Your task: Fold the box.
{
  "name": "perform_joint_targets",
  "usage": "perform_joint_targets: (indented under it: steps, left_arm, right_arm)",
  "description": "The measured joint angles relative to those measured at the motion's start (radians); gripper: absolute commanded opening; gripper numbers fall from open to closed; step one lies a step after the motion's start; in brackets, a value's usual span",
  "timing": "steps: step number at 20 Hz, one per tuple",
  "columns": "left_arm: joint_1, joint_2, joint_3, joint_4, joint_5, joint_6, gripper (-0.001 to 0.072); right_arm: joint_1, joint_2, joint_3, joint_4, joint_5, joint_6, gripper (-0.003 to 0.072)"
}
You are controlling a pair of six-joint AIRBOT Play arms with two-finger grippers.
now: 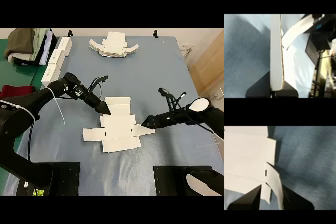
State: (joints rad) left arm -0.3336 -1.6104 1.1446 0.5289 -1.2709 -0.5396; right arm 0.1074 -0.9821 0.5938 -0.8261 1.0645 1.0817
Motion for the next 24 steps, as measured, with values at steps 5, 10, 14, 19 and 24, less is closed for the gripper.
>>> perform_joint_targets:
  steps: [5,10,14,19,24]
  left_arm:
    - [-0.059,0.131,-0.029,0.028,0.101,0.154,0.0008]
    - [-0.160,0.394,-0.273,-0.006,0.425,0.399,0.0013]
    - [-0.191,0.538,-0.489,-0.175,0.595,0.692,0.0014]
    - [-0.231,0.559,-0.584,-0.281,0.595,0.915,0.0014]
    - [-0.296,0.557,-0.621,-0.312,0.615,0.983,0.0014]
  right_arm:
    - [-0.067,0.042,0.160,-0.059,-0.013,0.156,0.0444]
    - [-0.084,0.065,0.226,-0.063,-0.062,0.232,0.0190]
    - [-0.085,0.039,0.238,-0.040,-0.076,0.257,0.0190]
    - [-0.039,-0.011,0.242,-0.019,-0.113,0.264,0.0190]
    - [0.029,-0.057,0.242,-0.016,-0.160,0.259,0.0190]
